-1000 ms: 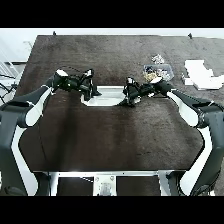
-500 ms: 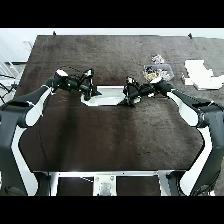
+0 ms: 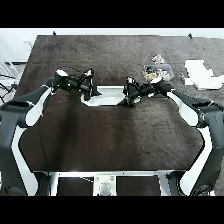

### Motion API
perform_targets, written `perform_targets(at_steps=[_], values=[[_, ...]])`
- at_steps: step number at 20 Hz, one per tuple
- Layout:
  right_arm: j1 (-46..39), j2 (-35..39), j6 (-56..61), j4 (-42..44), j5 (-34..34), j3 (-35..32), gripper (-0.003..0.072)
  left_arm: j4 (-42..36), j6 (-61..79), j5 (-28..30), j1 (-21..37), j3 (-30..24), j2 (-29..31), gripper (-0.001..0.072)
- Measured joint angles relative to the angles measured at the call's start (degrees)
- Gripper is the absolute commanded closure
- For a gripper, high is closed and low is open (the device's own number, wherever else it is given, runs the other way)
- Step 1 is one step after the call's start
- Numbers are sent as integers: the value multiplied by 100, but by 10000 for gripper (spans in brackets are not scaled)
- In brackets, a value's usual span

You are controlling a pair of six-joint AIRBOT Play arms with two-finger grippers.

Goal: Fold the box and place the chain.

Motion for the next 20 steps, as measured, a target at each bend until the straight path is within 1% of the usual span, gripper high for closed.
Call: perform_targets(at_steps=[1, 2, 3, 4, 9, 11, 14, 17, 19, 20], values=[[0, 0, 0, 0, 0, 0, 183, 0, -7, -11, 0, 0, 0, 650], [0, 0, 0, 0, -2, 0, 183, 2, -17, -35, 0, 0, 0, 436], [0, 0, 7, 4, -24, 0, 183, 42, -17, -92, 2, -2, -2, 409], [0, 0, 13, 11, -42, 0, 183, 35, -35, -81, 7, -4, -7, 468], [-2, 0, 9, 7, -33, 0, 184, -52, -35, -131, 9, 0, -2, 468], [-2, 0, 7, 4, -26, 2, 183, -76, -35, -234, 61, 28, 4, 468], [-2, 0, 4, 2, -20, 2, 183, -114, -153, -496, 240, 175, 7, 468], [-2, 0, 2, 0, -15, 2, 184, -168, -317, -929, 470, 433, 7, 471], [-2, 0, 0, 0, -11, 2, 184, -236, -385, -1274, 601, 636, 7, 691], [-2, 0, 0, 0, -11, 2, 184, -247, -404, -1471, 654, 745, 7, 694]])
